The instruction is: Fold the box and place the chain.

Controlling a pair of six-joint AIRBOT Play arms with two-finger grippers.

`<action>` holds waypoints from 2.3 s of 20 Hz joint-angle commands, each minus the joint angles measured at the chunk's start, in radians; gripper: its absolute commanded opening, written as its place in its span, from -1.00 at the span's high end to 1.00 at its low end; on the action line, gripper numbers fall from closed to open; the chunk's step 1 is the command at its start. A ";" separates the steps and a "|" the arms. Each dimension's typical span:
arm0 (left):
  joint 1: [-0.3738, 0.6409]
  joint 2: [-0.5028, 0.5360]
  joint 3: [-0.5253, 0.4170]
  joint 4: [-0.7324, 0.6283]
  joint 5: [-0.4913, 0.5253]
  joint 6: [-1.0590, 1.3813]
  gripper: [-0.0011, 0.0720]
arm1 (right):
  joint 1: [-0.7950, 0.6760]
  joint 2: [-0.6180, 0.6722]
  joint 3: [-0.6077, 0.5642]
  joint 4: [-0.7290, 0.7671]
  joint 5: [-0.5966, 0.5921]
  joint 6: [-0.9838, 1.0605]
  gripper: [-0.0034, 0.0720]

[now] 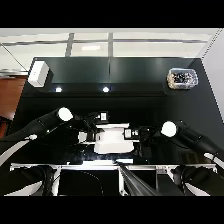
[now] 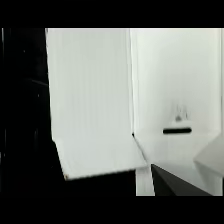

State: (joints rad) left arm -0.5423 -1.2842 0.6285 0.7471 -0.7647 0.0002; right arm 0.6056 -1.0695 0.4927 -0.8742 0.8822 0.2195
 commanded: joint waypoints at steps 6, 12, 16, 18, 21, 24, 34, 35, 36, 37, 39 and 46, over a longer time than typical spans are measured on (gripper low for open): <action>-0.001 0.000 -0.001 0.000 -0.003 0.000 0.89 | 0.114 0.000 -0.006 0.052 -0.158 -0.008 -0.97; -0.001 0.000 -0.001 0.000 -0.003 0.000 0.89 | 0.113 0.003 0.036 0.019 -0.088 0.087 -0.97; -0.001 0.000 -0.001 0.000 -0.003 0.000 0.89 | 0.096 0.003 0.051 -0.043 -0.075 0.151 -0.97; -0.001 0.000 -0.001 0.000 -0.003 0.000 0.89 | 0.081 0.003 0.051 -0.043 -0.070 0.160 -0.97; -0.001 0.000 -0.001 0.000 -0.003 -0.001 0.89 | 0.061 0.003 0.051 -0.047 -0.070 0.163 -0.97; -0.001 0.000 -0.001 0.000 -0.003 -0.001 0.89 | 0.057 0.003 0.051 -0.055 -0.055 0.161 -0.97; -0.001 0.000 -0.001 0.000 -0.003 0.000 0.89 | 0.098 0.003 0.050 -0.053 0.002 0.132 -0.97; -0.001 0.000 -0.001 0.000 -0.003 0.000 0.89 | 0.102 0.003 0.050 -0.042 -0.011 0.133 -0.97; -0.001 0.000 -0.001 0.000 -0.003 0.000 0.89 | 0.103 0.003 0.050 -0.029 -0.019 0.133 -0.97; -0.001 0.000 -0.001 0.000 -0.003 0.000 0.89 | 0.108 0.003 0.050 -0.023 -0.029 0.137 -0.97; -0.001 0.000 -0.001 0.000 -0.003 0.000 0.89 | 0.120 0.003 0.050 -0.014 -0.059 0.153 -0.97; -0.001 0.000 -0.001 0.000 -0.003 0.000 0.89 | 0.133 0.004 0.053 -0.017 -0.125 0.189 -0.97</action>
State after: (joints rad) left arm -0.5423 -1.2842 0.6281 0.7467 -0.7677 -0.0002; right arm 0.7403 -1.0668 0.5434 -0.8936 0.7807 0.3939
